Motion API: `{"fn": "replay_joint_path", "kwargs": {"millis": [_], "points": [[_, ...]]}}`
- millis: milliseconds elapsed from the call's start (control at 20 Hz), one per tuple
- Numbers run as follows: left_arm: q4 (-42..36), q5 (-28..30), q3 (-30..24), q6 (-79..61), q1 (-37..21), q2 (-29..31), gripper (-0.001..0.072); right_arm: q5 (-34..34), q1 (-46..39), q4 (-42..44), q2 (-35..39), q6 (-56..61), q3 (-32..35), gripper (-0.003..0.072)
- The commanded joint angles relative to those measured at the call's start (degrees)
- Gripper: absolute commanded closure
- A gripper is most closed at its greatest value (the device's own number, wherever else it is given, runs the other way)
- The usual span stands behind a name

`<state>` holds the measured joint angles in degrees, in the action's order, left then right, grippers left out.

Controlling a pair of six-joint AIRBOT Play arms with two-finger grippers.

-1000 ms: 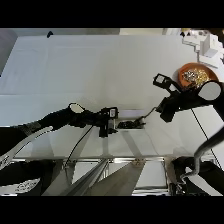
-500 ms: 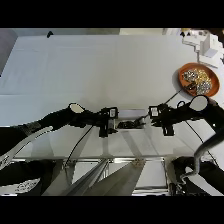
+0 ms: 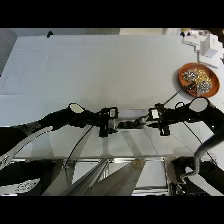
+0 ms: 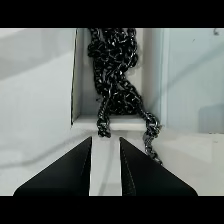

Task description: Fold the box and place the chain.

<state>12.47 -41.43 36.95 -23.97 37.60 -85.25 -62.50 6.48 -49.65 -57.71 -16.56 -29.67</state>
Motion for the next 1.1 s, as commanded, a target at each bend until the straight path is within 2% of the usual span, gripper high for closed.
{"fn": "replay_joint_path", "kwargs": {"millis": [0, 200, 350, 400, 850, 1050], "points": [[0.0, 0.02, 0.02, -0.02, 0.0, 0.04, 0.0571, -0.09, -0.04, 2.01, -0.04, -0.46, 0.07, 0.0511], [0.0, 0.02, 0.04, 0.0, 0.0, 0.04, 0.0571, -0.11, -0.04, 2.1, -0.04, -0.44, 0.76, 0.053], [0.0, 0.0, 0.02, -0.02, 0.0, 0.04, 0.0571, -0.07, -0.07, 1.07, -0.02, -0.24, 1.22, 0.0649], [0.0, 0.02, 0.02, -0.02, 0.0, 0.04, 0.0571, 0.2, -0.07, 0.42, -0.02, 0.28, 1.22, 0.0659], [0.0, 0.02, 0.04, -0.02, 0.0, 0.04, 0.0571, 3.41, -0.42, -5.27, 4.15, 9.07, 1.2, 0.0666], [0.0, 0.02, 0.02, -0.02, 0.0, 0.04, 0.0571, 1.99, -0.35, -2.14, 9.25, 14.12, 0.48, 0.0666]]}}
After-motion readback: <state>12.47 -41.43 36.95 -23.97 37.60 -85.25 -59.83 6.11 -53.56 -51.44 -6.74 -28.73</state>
